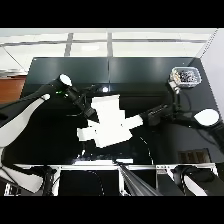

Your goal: Fold the box and place the chain.

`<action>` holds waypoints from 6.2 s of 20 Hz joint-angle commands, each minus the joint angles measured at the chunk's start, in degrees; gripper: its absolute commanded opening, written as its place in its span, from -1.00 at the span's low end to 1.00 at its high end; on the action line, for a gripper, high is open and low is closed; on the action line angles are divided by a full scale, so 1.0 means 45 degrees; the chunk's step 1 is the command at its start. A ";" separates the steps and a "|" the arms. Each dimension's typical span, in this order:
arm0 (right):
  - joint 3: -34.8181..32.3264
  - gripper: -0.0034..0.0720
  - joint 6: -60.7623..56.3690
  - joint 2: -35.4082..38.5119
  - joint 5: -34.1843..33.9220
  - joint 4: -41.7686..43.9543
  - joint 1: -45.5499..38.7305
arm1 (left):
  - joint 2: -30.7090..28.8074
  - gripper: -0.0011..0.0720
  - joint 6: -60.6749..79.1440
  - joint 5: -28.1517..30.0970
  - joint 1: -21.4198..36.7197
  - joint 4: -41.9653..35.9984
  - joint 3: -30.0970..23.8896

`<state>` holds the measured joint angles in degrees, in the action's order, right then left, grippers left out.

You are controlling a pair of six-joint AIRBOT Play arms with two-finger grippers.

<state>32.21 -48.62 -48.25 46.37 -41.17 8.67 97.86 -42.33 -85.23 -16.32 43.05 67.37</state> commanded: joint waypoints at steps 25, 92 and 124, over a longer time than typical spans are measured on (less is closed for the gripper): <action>-0.2516 0.96 0.7203 -0.0539 -0.3026 -0.3225 0.5557 | -0.2569 -0.90 0.8728 0.8136 -0.2764 0.0991 -0.2861; -0.0136 0.96 1.4324 -0.5503 -0.2016 0.2045 0.3050 | -0.2409 -0.90 0.8738 0.7548 -0.2895 0.1088 -0.2875; -0.0136 -0.41 1.4333 -0.5503 -0.2030 0.2093 0.3050 | -0.6081 -0.90 0.3458 0.6844 -0.1530 -0.5100 -0.5804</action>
<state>31.62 15.88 -72.97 37.21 -31.79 22.35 70.67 -33.23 -65.95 -23.09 31.16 42.59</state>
